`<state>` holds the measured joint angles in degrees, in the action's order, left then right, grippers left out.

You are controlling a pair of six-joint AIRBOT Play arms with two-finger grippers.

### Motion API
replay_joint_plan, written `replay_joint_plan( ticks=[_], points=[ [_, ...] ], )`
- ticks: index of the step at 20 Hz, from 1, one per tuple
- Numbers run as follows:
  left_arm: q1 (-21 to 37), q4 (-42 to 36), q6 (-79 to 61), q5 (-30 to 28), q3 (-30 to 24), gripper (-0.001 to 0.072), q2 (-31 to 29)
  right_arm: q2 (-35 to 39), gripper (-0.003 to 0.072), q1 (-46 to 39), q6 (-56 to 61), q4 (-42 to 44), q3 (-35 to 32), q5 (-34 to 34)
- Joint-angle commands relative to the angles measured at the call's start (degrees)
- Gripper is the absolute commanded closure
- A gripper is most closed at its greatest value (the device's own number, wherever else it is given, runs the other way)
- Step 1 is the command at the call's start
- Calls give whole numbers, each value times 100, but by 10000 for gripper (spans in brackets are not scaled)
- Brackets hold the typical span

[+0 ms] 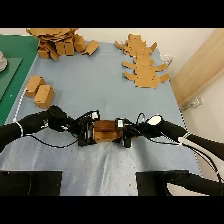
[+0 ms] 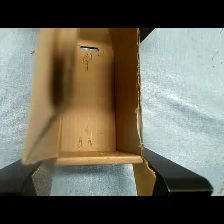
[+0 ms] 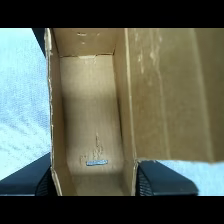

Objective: Fold the box.

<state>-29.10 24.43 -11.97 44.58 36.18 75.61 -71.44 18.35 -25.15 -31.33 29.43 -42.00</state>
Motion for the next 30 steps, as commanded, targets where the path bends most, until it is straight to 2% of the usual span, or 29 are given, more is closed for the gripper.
replay_joint_plan(
  ticks=[1,5,15,30],
  points=[
    [-52,0,-17,262,2,12,13,-4,226,-4,4,2,0,160],
    [-236,153,-61,184,9,12,11,-4,226,-4,4,2,0,168],
    [-234,-127,105,-249,17,13,13,-4,226,-4,4,2,0,170],
    [-234,-131,111,-240,15,13,13,-4,226,-4,4,0,0,199]
  ],
)
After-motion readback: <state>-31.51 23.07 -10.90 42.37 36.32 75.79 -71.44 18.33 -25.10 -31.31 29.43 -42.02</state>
